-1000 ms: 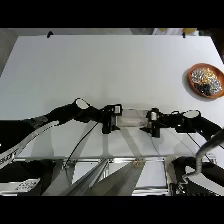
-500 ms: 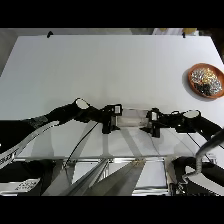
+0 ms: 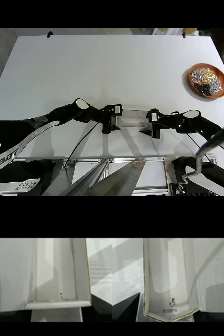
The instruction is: Fold the box and place the chain.
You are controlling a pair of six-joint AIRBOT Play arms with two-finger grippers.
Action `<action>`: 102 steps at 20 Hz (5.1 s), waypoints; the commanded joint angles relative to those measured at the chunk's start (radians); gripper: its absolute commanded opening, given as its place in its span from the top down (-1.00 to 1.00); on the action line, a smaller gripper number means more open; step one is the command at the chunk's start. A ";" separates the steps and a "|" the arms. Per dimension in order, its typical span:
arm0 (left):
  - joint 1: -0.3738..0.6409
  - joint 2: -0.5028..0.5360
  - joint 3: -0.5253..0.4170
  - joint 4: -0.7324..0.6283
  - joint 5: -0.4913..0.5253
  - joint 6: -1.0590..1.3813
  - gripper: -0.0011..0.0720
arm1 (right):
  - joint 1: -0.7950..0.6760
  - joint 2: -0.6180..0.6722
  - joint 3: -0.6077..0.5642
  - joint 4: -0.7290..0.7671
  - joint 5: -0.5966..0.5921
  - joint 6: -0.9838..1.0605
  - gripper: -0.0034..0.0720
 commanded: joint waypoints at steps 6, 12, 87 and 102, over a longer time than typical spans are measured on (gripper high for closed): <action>0.000 0.000 0.000 0.000 -0.002 0.000 0.11 | 0.000 0.121 0.000 -0.170 -0.074 0.279 -0.91; 0.000 0.000 0.000 0.000 -0.002 0.000 0.11 | 0.000 0.277 0.000 -0.386 -0.090 0.592 -0.74; 0.000 0.000 0.000 0.000 -0.002 0.000 0.11 | 0.241 0.456 0.203 -0.737 -0.041 1.268 0.87; 0.000 0.000 0.000 0.000 -0.002 0.000 0.11 | 0.174 0.229 0.151 -0.648 -0.006 0.686 0.35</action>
